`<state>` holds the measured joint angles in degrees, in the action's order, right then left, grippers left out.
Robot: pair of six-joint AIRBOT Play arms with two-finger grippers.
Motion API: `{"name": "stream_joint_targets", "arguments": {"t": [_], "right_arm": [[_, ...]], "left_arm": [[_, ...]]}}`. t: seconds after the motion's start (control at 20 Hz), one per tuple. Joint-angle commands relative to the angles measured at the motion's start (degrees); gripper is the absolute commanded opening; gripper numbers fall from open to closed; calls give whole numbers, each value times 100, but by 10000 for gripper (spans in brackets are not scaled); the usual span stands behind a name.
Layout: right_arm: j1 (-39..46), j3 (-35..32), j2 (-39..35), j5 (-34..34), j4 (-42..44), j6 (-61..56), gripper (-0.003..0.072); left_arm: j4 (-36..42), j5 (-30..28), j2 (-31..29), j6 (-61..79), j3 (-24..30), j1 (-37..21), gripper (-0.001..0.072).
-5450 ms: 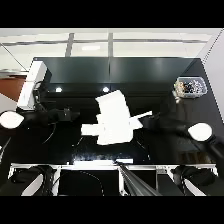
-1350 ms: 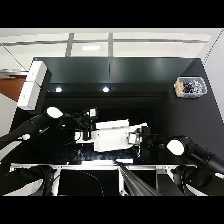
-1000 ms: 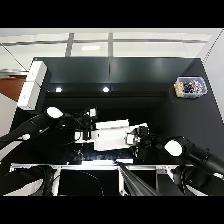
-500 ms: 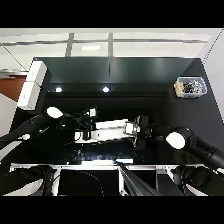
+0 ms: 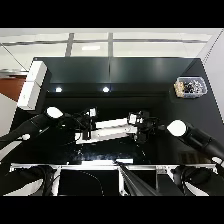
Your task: Fold the box and place the chain.
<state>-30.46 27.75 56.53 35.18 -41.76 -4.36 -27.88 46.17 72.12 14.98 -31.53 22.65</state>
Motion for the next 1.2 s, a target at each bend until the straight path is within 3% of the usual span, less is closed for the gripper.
{"name": "stream_joint_targets", "arguments": {"t": [0.0,0.2,0.5,1.15], "right_arm": [[249,9,308,256,1233,1611,703],[249,9,610,586,1757,2295,703],[229,2,1003,835,1790,2345,703],[116,2,1248,452,1617,2280,702]], "left_arm": [[-11,9,-2,0,-7,2,30],[-13,9,-2,0,-7,2,30],[-24,-164,-2,2,-11,2,29],[-22,-260,-2,0,-13,2,30]]}}
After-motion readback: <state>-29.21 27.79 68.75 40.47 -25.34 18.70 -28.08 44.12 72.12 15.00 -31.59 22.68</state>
